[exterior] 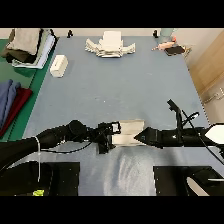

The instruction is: Fold the box.

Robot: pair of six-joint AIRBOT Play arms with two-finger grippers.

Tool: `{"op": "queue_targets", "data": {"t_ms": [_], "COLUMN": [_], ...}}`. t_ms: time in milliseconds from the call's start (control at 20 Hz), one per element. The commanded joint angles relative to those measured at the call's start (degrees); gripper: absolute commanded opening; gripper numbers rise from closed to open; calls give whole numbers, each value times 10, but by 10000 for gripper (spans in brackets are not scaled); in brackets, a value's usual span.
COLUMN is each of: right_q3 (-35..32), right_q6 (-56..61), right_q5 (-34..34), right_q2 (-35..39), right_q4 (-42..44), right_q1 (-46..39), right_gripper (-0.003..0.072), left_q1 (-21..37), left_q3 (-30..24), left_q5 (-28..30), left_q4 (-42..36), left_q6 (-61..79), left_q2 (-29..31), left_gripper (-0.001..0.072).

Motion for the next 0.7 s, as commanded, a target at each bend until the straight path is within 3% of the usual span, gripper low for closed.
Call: {"op": "queue_targets", "data": {"t_ms": [0, 50, 150, 300, 650], "right_q3": [-23, -23, -23, -11, 64], "right_q6": [11, 11, -2, -47, -97], "right_q5": [-65, -81, -108, -109, -111], "right_q2": [-3, -8, -24, -73, -153], "right_q4": [50, 50, 51, 51, 26], "right_q1": [37, 43, 45, 45, 45], "right_gripper": [618, 577, 264, 75, 75], "left_q1": [0, 0, 0, 0, 0], "left_q3": [0, 0, 0, 0, 0], "left_q5": [0, 0, 0, 0, 0], "left_q4": [0, 0, 0, 0, 0], "left_q6": [0, 0, 0, 0, 0], "left_q2": [0, 0, 0, 0, 0], "left_gripper": [520, 520, 520, 520, 520]}}
